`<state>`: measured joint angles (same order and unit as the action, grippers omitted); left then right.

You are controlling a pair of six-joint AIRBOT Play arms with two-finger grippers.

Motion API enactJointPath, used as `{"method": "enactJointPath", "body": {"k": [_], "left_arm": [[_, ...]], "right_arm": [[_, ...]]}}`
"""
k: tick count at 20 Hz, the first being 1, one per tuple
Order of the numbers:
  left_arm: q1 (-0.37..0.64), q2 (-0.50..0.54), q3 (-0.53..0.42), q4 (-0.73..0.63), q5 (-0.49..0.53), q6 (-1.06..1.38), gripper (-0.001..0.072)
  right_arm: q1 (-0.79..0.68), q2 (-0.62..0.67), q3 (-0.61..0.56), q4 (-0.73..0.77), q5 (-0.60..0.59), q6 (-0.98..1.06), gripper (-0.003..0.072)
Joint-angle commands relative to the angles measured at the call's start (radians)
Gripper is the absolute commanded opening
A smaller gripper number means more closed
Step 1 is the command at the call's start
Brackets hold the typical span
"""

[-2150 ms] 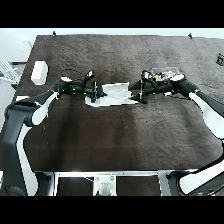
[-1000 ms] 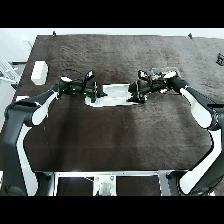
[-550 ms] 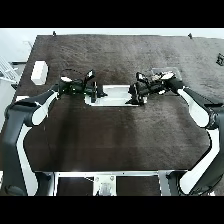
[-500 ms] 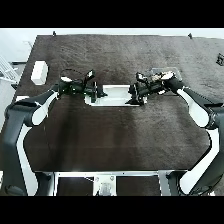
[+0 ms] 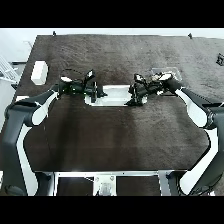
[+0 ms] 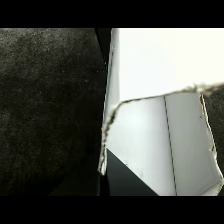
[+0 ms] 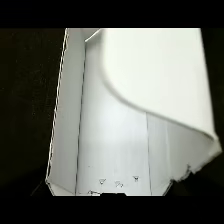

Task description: Fold the box and place the chain.

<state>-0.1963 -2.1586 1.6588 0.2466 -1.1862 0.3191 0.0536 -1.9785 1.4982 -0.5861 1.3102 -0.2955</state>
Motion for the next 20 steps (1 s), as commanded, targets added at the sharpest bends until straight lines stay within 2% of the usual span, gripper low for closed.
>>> {"method": "enactJointPath", "body": {"k": [1,15,20], "left_arm": [[0.000,0.000,0.000,0.000,0.000,0.000,0.0019],[0.000,0.000,0.000,0.000,0.000,0.000,0.0020],[0.000,0.000,0.000,0.000,0.000,0.000,0.0019]], "right_arm": [[0.009,-0.008,0.001,0.002,-0.019,0.000,0.0665],[0.015,-0.029,0.001,0.020,-0.038,0.000,0.0664],[0.012,-0.029,0.001,0.020,0.001,0.000,0.0664]]}}
